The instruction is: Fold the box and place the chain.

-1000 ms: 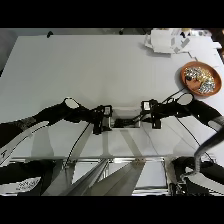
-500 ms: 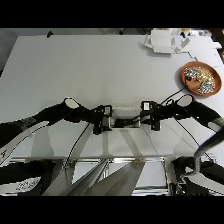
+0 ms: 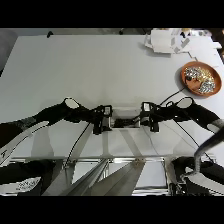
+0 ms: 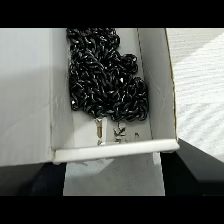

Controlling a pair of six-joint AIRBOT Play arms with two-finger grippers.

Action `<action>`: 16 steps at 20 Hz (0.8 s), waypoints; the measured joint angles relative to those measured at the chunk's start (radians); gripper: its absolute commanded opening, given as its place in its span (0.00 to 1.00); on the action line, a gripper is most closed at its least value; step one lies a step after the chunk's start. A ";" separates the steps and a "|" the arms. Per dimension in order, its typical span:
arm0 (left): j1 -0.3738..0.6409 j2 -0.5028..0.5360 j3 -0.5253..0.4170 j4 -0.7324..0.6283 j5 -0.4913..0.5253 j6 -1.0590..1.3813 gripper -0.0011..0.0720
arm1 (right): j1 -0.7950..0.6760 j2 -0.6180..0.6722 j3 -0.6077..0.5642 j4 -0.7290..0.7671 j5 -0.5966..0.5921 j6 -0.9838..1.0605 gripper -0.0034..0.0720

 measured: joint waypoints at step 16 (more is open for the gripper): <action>0.000 0.000 0.000 0.000 0.000 0.000 0.30 | 0.000 0.000 -0.010 0.051 -0.047 -0.077 0.07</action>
